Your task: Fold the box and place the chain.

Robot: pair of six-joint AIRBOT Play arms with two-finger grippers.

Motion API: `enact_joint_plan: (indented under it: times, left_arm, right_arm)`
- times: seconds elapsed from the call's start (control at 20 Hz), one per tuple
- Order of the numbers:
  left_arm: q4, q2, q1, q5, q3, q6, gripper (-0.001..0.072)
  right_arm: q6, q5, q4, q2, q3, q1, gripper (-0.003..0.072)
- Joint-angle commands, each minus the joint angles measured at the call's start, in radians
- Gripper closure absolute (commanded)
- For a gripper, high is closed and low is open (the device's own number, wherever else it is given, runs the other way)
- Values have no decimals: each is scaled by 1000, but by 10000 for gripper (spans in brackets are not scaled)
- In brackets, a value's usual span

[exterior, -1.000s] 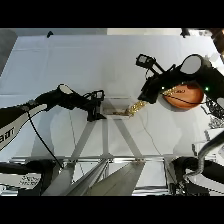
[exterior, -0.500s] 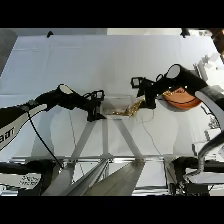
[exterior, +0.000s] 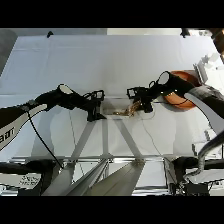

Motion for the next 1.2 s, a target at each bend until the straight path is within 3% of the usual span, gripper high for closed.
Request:
enact_joint_plan:
  times: [0.0, 0.2, 0.55, 0.8, 1.0, 1.15]
  left_arm:
    - [0, 0, 0, 0, 0, 0, 305]
    - [0, 0, 0, 0, 0, 0, 305]
    - [0, 0, 0, 0, 0, 0, 305]
    - [0, 0, 0, 0, 0, 0, 305]
    - [0, 0, 0, 0, 0, 0, 305]
    - [0, 0, 0, 0, 0, 0, 305]
  right_arm:
    - [106, 27, -129, -12, -4, 15, 669]
    - [240, 71, -144, 35, -4, 16, 671]
    - [470, 79, -45, 277, -3, 15, 672]
    - [547, 79, 201, 413, -3, 16, 672]
    - [542, 45, 472, 439, -3, 66, 672]
    - [541, -13, 572, 439, -3, 129, 671]
